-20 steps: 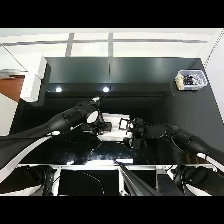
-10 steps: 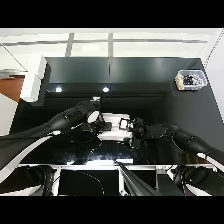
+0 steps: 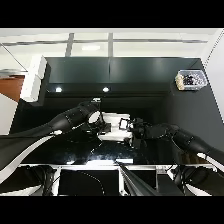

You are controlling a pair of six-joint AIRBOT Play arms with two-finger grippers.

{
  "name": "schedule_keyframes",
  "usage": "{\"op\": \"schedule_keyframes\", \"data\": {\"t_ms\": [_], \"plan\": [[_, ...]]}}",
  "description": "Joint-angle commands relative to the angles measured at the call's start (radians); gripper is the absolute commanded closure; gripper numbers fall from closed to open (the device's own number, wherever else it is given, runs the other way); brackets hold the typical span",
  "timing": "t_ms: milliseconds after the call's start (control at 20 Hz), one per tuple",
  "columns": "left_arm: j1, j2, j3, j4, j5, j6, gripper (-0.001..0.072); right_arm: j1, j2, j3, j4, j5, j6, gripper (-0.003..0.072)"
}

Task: Fold the box and place the chain.

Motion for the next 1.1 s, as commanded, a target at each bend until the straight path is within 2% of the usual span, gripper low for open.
{"op": "schedule_keyframes", "data": {"t_ms": [0, 150, 200, 250, 300, 350, 450, 650, 700, 750, 850, 1050], "plan": [[0.0, 0.001, 0.002, 0.003, -0.021, 0.0, 0.0304, 0.001, 0.0, 0.0, 0.001, 0.0, 0.0, 0.022], [0.0, 0.001, 0.008, 0.003, -0.022, 0.0, 0.0308, 0.001, 0.0, 0.0, 0.001, 0.0, 0.0, 0.022], [0.0, 0.001, 0.01, 0.002, -0.02, 0.0, 0.0354, 0.001, 0.0, 0.0, 0.001, 0.0, 0.0, 0.022], [0.0, 0.001, 0.011, 0.004, -0.02, 0.002, 0.0465, 0.001, 0.0, 0.0, 0.001, 0.0, 0.0, 0.022], [0.0, 0.001, 0.011, 0.003, -0.019, 0.004, 0.0545, 0.001, 0.0, 0.0, 0.001, 0.0, 0.0, 0.022], [-0.003, 0.0, 0.011, 0.002, -0.016, 0.004, 0.0554, 0.001, 0.0, 0.0, 0.0, 0.0, 0.0, 0.022], [-0.004, 0.0, 0.011, -0.004, -0.01, 0.004, 0.068, 0.001, 0.0, 0.0, 0.0, 0.0, 0.0, 0.022], [-0.003, 0.0, 0.012, -0.004, -0.012, 0.004, 0.068, 0.001, 0.0, 0.0, 0.001, 0.001, 0.0, 0.0217], [-0.002, 0.0, 0.014, -0.003, -0.012, 0.004, 0.0679, 0.001, 0.001, 0.0, 0.0, 0.002, 0.0, 0.0125], [-0.002, 0.001, 0.016, -0.002, -0.011, 0.004, 0.0679, 0.0, 0.004, 0.0, -0.002, 0.013, 0.0, -0.0023], [-0.001, 0.002, 0.023, 0.006, -0.019, 0.011, 0.068, 0.0, 0.028, 0.004, -0.038, 0.011, 0.001, -0.0019], [0.023, 0.031, 0.019, 0.069, -0.045, 0.026, 0.068, 0.0, 0.121, 0.026, -0.192, -0.119, 0.003, -0.0017]]}}
